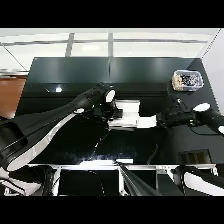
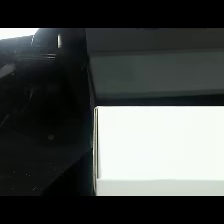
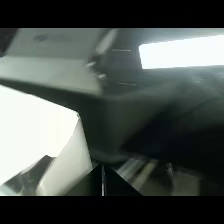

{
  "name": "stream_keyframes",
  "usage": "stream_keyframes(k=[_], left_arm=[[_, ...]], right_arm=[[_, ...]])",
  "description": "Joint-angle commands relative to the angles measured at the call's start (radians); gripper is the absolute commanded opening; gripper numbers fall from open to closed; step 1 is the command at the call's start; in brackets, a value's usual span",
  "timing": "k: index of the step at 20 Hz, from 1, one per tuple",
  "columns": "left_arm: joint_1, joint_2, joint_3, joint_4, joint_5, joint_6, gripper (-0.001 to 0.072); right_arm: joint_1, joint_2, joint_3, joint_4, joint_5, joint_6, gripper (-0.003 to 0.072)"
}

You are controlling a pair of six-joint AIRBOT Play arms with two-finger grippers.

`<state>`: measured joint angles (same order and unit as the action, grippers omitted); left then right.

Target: Fold the box and place the chain.

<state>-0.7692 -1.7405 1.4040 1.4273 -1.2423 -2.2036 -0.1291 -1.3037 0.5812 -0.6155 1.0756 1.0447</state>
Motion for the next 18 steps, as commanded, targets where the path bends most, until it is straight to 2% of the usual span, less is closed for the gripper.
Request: stream_keyframes(k=[1,2,3,4,5,9,13,15,18], left_arm=[[0.001,-0.001,0.001,0.0,0.001,0.0,0.0028],[0.001,-0.001,0.001,0.0,0.001,0.0,0.0028],[0.001,-0.001,0.001,0.0,0.001,0.0,0.0028],[0.001,-0.001,0.001,0.0,0.001,0.0,0.0028],[0.0,-0.001,0.001,0.0,0.001,0.0,0.0028],[0.001,-0.001,0.001,0.0,0.001,0.0,0.0028],[0.001,-0.001,0.001,0.0,0.001,0.0,0.0028],[0.001,-0.001,0.001,0.0,0.001,0.0,0.0028],[0.001,-0.001,0.001,0.0,0.001,0.0,0.0028]], right_arm=[[0.071,-0.027,0.058,0.087,0.05,-0.066,0.0015],[0.069,-0.027,0.083,0.084,0.08,-0.07,0.0109],[0.068,-0.027,0.105,0.083,0.111,-0.07,0.0336],[0.068,-0.027,0.124,0.083,0.139,-0.072,0.0524],[0.07,-0.027,0.141,0.086,0.167,-0.074,0.0584],[0.128,-0.027,0.154,0.091,0.171,-0.073,0.0583],[0.236,-0.027,0.159,0.073,0.05,0.0,0.0552],[0.3,-0.027,0.188,0.014,-0.008,0.073,0.0553],[0.399,-0.027,0.262,-0.183,-0.072,0.277,0.0552]])
